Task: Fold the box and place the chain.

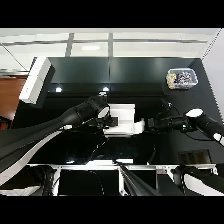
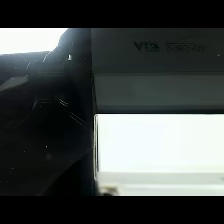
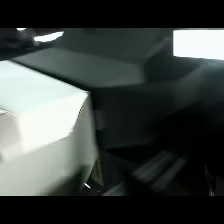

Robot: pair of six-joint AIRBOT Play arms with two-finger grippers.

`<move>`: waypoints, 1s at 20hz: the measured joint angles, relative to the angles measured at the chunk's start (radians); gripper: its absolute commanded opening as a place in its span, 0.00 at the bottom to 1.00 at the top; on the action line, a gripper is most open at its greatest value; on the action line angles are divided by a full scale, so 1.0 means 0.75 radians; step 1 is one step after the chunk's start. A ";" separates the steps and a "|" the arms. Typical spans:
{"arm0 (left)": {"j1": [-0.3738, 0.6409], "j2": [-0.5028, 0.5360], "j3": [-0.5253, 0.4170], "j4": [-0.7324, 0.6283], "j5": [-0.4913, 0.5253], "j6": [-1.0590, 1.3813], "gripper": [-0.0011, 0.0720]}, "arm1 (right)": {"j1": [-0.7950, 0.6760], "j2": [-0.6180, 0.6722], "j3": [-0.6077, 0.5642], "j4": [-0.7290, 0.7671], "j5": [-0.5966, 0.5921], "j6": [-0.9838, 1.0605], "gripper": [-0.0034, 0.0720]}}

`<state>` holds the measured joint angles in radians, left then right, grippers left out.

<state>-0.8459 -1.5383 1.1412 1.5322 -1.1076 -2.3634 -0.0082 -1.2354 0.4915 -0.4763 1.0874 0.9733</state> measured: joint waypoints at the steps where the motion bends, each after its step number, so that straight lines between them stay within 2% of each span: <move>1: 0.000 0.000 0.000 0.000 -0.001 0.000 0.05 | 0.000 -0.005 0.021 0.016 0.021 -0.012 0.91; 6: 0.000 0.000 0.000 0.000 0.002 0.000 0.05 | 0.001 -0.016 0.079 0.054 0.124 -0.037 0.91; 11: 0.000 0.000 0.000 0.000 0.008 -0.001 0.05 | 0.077 -0.017 0.103 0.052 0.106 0.029 0.90; 12: 0.000 0.000 0.000 0.000 0.008 0.000 0.05 | 0.107 -0.017 0.116 0.040 0.091 0.057 0.83; 17: 0.000 0.000 0.000 0.001 0.010 -0.001 0.05 | 0.288 -0.017 0.239 -0.166 0.010 0.312 0.82; 18: 0.000 0.000 0.000 0.001 0.010 -0.001 0.05 | 0.322 -0.017 0.262 -0.210 -0.003 0.365 0.71; 20: 0.000 0.000 0.000 0.001 0.010 -0.001 0.05 | 0.391 -0.017 0.308 -0.289 -0.023 0.463 0.69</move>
<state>-0.8459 -1.5383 1.1412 1.5326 -1.1004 -2.3638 0.2852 -1.2484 0.7223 -0.6930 1.0698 1.3205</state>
